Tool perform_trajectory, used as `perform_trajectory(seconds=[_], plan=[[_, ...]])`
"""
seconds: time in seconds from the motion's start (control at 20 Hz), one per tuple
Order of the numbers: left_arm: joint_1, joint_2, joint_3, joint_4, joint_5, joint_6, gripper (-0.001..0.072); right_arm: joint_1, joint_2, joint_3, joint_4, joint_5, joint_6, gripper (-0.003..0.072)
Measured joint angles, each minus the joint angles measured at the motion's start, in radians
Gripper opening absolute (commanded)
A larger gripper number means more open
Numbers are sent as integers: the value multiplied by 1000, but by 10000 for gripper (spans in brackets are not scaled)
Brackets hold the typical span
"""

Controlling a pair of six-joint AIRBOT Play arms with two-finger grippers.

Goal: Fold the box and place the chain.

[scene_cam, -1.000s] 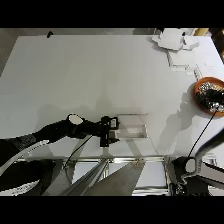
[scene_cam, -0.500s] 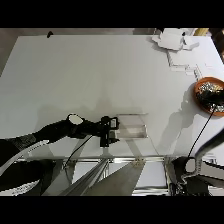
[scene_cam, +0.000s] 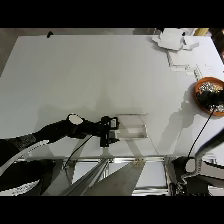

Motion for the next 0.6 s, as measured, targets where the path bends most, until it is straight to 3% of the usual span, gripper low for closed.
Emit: perform_trajectory(seconds=[0.25,0.6], plan=[[0,0,0,0,0,0,208,39,109,0,39,71,-5,12],[0,0,0,0,0,0,208,164,444,0,211,259,-75,12]])
